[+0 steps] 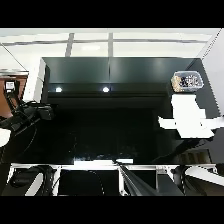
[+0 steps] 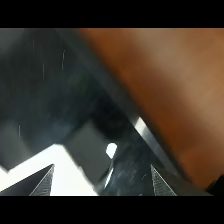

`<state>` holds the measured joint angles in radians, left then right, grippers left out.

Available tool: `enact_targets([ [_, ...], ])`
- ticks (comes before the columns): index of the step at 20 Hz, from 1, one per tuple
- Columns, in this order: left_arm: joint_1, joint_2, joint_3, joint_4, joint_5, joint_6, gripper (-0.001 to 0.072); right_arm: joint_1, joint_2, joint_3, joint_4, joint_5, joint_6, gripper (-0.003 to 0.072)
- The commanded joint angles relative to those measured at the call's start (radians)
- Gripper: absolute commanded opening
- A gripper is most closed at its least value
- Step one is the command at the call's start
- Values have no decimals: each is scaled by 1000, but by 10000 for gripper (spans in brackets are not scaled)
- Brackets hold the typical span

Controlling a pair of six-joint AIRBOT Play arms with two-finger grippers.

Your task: Fold the box and place the chain.

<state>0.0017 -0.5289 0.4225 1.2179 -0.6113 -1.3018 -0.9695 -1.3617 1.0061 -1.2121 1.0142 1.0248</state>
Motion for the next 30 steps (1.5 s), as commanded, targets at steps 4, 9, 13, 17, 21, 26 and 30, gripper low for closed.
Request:
enact_targets([
  [4, 0, -1, 1, -8, -4, -1, 705, 16, -86, 24, 116, 79, -282, 525],
  [9, 0, -1, 1, -8, -5, -1, 705, 48, -103, 24, 95, 136, -285, 16],
  [13, 0, -1, 1, -7, -32, 0, 704, 60, -59, 24, 153, 270, -287, 16],
  [17, 0, -1, 1, -31, -81, -1, 702, 89, 49, -79, 457, 307, -372, 16],
  [21, -4, -4, -5, -186, -158, 66, 701, 222, 258, -398, 813, 174, -566, 16],
  [26, -124, -124, 7, -455, -170, 229, 701, 590, 464, -706, 1027, -23, -623, 16],
  [30, -212, -366, 114, -476, -178, 229, 701, 916, 480, -777, 1067, -217, -610, 16],
])
